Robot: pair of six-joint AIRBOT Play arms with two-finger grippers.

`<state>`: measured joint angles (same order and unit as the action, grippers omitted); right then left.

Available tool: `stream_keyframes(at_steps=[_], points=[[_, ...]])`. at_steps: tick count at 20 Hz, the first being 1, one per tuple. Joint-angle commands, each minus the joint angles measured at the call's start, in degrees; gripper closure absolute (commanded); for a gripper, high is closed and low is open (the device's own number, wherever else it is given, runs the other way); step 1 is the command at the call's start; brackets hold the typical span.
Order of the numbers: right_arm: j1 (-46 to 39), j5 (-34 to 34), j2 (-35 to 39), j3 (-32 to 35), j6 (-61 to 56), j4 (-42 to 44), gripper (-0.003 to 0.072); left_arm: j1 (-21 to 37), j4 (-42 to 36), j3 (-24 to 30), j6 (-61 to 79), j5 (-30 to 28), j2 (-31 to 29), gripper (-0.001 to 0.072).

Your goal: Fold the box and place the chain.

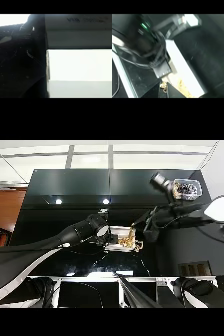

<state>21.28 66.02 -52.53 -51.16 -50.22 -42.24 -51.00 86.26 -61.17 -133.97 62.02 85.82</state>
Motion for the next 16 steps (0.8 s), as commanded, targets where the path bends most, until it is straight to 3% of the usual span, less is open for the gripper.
stream_keyframes(at_steps=[1, 3, 4, 5, 6, 9, 10, 12, 13, 16], points=[[1.2, -7.1, -3.0, 10.2, -0.1, 1.7, 0.0671, 0.0, 0.0, 0.0, 0.0, 0.0, 0.0, 0.0678], [1.2, -8.5, -3.5, 13.1, -0.1, 0.7, 0.0660, 0.0, 0.0, 0.0, 0.0, 0.0, 0.0, 0.0678], [0.7, -8.3, -3.4, 13.0, -0.1, -0.2, 0.0468, 0.0, 0.0, 0.0, 0.0, 0.0, 0.0, 0.0678], [-0.9, -6.9, -3.1, 12.5, -0.1, -1.1, 0.0207, 0.0, 0.0, 0.0, 0.0, 0.0, 0.0, 0.0678], [-3.3, -4.4, -2.5, 11.7, -0.1, -2.8, 0.0169, 0.0, 0.0, 0.0, 0.0, 0.0, 0.0, 0.0678], [-11.7, 4.8, -0.7, 12.2, 1.9, -11.8, 0.0171, 0.0, 0.0, 0.0, 0.0, 0.2, 0.0, 0.0678], [-13.6, 5.0, -0.7, 14.2, 3.0, -13.6, 0.0171, 0.0, 0.0, 0.0, 0.0, 0.2, 0.0, 0.0678], [-14.5, -2.0, -0.7, 19.1, 7.8, -12.4, 0.0152, 0.0, 0.0, 0.0, 0.0, 0.2, 0.0, 0.0678], [-14.0, -6.2, -0.7, 21.2, 11.8, -10.3, -0.0004, 0.0, 0.0, 0.0, 0.0, 0.2, 0.0, 0.0678], [-9.9, -16.7, -1.0, 26.0, 28.5, -8.6, -0.0034, 0.0, 0.0, 0.0, 0.0, 0.2, 0.0, 0.0678]])
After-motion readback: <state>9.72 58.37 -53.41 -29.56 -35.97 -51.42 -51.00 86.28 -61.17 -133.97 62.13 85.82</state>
